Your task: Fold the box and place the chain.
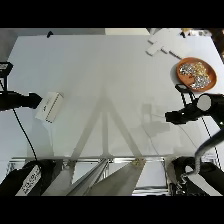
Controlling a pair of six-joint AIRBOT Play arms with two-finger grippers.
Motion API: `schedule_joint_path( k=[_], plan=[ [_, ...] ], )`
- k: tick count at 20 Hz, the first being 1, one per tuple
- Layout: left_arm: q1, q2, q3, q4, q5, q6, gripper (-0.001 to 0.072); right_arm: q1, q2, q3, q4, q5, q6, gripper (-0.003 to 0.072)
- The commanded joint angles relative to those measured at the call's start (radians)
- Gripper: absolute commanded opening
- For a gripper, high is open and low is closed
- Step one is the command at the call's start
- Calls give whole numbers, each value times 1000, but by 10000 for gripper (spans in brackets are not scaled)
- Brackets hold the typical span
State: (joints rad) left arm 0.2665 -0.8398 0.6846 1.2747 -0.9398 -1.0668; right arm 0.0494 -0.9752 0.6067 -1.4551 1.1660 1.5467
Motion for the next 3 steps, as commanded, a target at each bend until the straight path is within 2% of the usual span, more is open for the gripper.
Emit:
schedule_joint_path(
  k=[1,3],
  plan=[
    [0,-20,0,-2,8,0,695,-1,0,0,0,0,0,17],
    [0,-25,0,-3,9,0,695,-1,0,0,0,0,0,17]
  ],
)
